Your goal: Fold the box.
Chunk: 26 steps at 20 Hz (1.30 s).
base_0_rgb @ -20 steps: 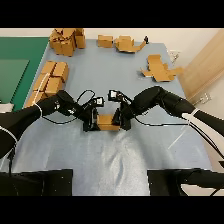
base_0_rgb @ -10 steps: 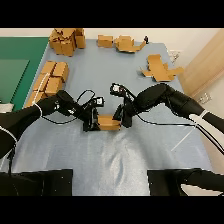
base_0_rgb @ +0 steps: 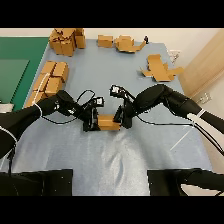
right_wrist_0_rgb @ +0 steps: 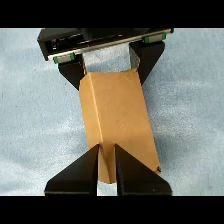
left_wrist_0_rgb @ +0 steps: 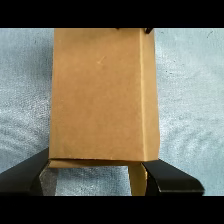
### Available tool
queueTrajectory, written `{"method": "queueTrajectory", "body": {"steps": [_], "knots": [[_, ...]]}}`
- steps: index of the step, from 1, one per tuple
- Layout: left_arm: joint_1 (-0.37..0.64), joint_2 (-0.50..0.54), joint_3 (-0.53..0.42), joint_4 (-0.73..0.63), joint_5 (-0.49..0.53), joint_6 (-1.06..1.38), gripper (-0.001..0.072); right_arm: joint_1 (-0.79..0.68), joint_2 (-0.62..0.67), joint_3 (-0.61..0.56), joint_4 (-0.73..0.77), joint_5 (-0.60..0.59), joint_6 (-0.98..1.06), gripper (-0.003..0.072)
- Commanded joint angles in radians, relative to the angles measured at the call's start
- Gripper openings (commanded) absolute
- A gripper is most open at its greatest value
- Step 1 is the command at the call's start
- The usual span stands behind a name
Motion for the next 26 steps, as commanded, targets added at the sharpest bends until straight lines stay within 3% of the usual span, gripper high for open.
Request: {"method": "queueTrajectory", "body": {"steps": [1,4,11,22,26], "knots": [[0.000,0.000,0.000,0.000,0.001,0.000,0.0347,0.000,-0.001,0.000,-0.018,0.010,-0.013,0.0166],[0.000,0.000,0.000,0.000,0.000,0.000,0.0347,0.000,-0.001,0.000,-0.030,0.031,-0.013,0.0074],[0.000,0.000,0.000,0.000,0.000,0.000,0.0347,0.000,0.007,0.005,-0.038,0.042,-0.013,0.0008],[0.000,0.000,0.000,0.000,0.000,0.000,0.0347,0.002,-0.005,0.003,-0.050,0.033,-0.013,0.0008],[0.000,0.000,0.000,0.000,-0.001,0.000,0.0347,0.052,-0.012,0.003,-0.137,0.095,-0.012,0.0007]]}}
